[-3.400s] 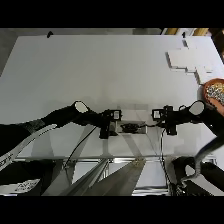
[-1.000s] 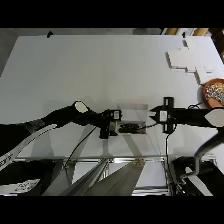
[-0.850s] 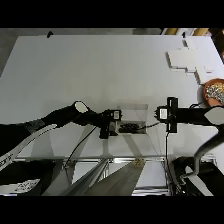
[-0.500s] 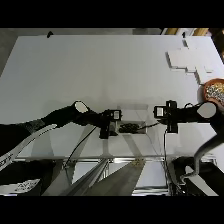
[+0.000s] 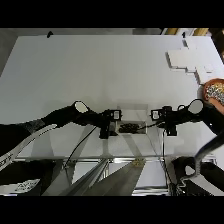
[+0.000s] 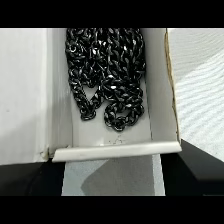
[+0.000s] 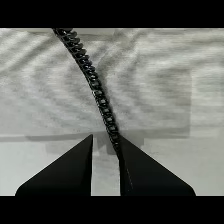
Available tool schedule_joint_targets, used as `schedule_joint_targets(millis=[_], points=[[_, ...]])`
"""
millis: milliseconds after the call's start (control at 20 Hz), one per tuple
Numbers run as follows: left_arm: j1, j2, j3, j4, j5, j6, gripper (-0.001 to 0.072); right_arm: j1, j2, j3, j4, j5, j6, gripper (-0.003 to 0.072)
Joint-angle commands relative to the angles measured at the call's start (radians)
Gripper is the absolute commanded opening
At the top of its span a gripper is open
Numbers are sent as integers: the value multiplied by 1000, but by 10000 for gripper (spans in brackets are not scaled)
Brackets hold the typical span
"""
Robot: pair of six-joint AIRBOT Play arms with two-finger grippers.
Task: Fold the box and place the chain.
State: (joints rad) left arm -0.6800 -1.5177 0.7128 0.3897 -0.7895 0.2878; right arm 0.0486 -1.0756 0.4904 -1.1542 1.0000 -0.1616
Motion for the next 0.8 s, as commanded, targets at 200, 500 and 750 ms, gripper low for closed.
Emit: schedule_joint_targets(millis=[200, 500, 750], points=[[1, 0, 0, 0, 0, 0, 289, -1, -20, -1, 0, -32, -5, 111], [1, 0, 0, 0, 0, 0, 289, -1, -17, -1, 27, -51, -5, 134], [1, 0, 0, 0, 0, 0, 289, -1, -1, -2, 37, -50, -5, 190]])
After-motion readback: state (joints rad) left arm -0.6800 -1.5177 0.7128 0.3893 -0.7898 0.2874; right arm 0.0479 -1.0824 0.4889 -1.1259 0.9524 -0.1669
